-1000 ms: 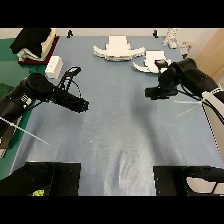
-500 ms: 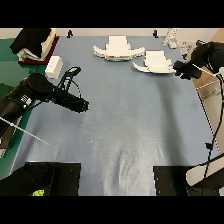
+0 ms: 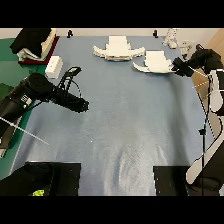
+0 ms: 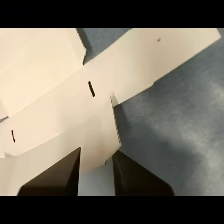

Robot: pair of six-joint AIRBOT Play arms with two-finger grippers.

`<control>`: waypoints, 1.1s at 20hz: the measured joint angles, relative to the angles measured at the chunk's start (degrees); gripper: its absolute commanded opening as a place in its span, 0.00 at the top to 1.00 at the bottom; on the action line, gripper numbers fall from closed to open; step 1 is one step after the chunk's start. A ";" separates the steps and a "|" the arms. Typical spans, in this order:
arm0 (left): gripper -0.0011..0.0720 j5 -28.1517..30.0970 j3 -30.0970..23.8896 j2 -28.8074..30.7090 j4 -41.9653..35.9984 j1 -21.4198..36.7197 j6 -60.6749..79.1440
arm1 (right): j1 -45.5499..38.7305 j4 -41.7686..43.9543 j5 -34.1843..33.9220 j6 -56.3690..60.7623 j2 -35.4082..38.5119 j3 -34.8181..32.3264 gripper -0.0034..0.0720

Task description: Fold the box.

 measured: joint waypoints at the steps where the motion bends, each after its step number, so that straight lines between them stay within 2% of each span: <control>1: 0.97 0.00 0.00 0.00 0.00 0.00 0.00 | -0.11 0.55 0.44 -0.15 -0.61 0.66 0.81; 2: 0.97 0.00 0.00 0.00 0.00 0.00 0.00 | -0.24 1.27 0.55 -0.22 -1.07 1.14 0.93; 3: 0.97 -0.02 0.00 0.00 0.00 0.00 0.00 | -0.24 1.90 0.52 -0.26 -1.31 1.44 0.95; 8: 0.97 0.00 0.00 0.00 0.00 0.00 0.00 | 0.24 4.31 -3.98 -0.37 -0.70 1.90 0.95; 12: 0.97 0.00 0.00 0.00 0.00 0.00 0.00 | 2.99 5.14 -9.77 0.31 3.98 -2.69 0.95; 17: 0.97 0.00 0.00 0.00 0.00 0.00 0.02 | 9.51 3.58 -11.10 4.48 17.11 -16.98 0.95; 22: 0.97 0.00 0.00 0.00 0.00 0.00 0.00 | 19.47 -2.25 -7.13 15.19 37.35 -39.65 0.95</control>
